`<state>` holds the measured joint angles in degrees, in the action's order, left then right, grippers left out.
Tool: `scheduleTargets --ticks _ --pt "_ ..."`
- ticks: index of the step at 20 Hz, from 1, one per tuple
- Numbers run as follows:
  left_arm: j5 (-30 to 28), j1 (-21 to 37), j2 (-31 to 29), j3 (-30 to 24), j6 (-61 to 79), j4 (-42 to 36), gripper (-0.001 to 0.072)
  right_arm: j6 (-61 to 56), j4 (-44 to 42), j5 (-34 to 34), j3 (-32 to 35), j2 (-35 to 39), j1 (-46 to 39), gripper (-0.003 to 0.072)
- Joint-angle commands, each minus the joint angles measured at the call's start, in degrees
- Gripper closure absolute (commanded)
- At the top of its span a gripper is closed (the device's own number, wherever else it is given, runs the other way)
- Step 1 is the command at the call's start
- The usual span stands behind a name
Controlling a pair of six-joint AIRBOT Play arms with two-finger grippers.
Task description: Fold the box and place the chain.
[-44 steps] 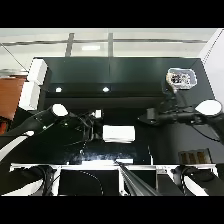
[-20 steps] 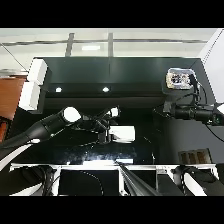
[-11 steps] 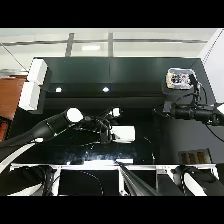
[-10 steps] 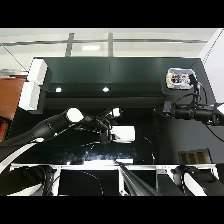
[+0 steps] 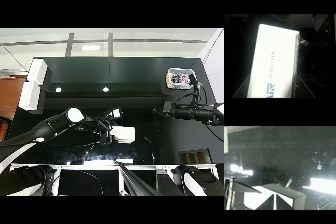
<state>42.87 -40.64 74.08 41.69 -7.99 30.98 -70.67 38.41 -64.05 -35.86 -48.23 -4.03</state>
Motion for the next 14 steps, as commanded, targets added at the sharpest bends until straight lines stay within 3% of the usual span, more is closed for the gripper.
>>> scheduleTargets --ticks 1,5,14 --pt "0.57 -0.02 0.31 0.04 0.07 0.07 -0.0004 0.00 0.02 0.00 0.00 0.04 -0.02 0.0640" --pt "0.17 -0.22 1.88 0.04 2.08 0.07 -0.0004 0.00 0.04 0.07 0.00 0.04 -0.02 0.0640" --pt "-9.77 -6.56 4.07 0.02 1.79 6.16 -0.0003 -0.04 0.26 1.29 0.00 0.04 -0.02 0.0640"
